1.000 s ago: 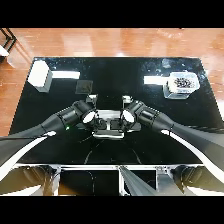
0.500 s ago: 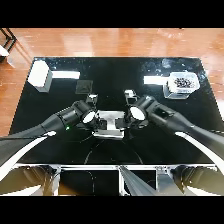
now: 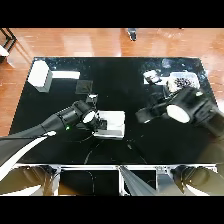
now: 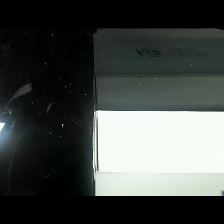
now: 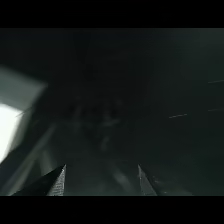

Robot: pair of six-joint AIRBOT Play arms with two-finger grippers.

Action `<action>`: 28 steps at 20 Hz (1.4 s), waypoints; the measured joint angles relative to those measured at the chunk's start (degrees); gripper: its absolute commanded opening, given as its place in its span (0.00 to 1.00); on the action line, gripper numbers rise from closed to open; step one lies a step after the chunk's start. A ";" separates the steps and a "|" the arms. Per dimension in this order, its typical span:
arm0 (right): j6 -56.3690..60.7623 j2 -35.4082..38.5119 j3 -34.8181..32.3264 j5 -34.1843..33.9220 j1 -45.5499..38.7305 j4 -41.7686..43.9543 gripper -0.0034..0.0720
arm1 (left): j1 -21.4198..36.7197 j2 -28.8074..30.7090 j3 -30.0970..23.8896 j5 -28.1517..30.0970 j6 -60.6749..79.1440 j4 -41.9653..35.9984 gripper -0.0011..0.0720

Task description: Fold the box and place the chain.

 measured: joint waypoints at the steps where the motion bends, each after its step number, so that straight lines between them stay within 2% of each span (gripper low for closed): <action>1: -0.39 0.59 -0.31 -0.42 -2.67 -2.05 0.98 | 0.00 0.00 0.00 0.04 0.00 -0.11 0.04; 4: -1.68 0.81 -1.46 -3.98 -13.00 -5.01 0.98 | 0.00 0.00 0.00 0.15 0.00 -0.24 0.04; 8: -2.78 -2.97 -0.35 -10.86 -28.44 -3.65 0.98 | 0.00 0.00 -0.02 0.17 0.00 -0.31 0.04; 13: -6.67 -15.98 11.47 -15.37 -42.34 3.02 0.98 | 0.00 0.00 0.00 0.17 0.02 -0.31 0.04; 16: -11.67 -25.40 19.87 -16.37 -45.83 5.03 0.97 | 0.00 0.00 -0.02 0.20 0.04 -0.31 0.04; 18: -15.30 -30.95 23.87 -16.74 -46.86 5.60 0.79 | 0.00 0.00 -0.02 0.28 0.04 -0.28 0.04; 23: -19.04 -39.34 28.04 -18.69 -48.00 6.25 0.79 | 0.00 0.00 -0.02 1.25 0.04 -0.13 0.04; 28: -20.04 -42.71 28.96 -19.85 -48.24 6.43 0.79 | 0.00 0.00 -0.02 1.40 0.04 -0.13 0.04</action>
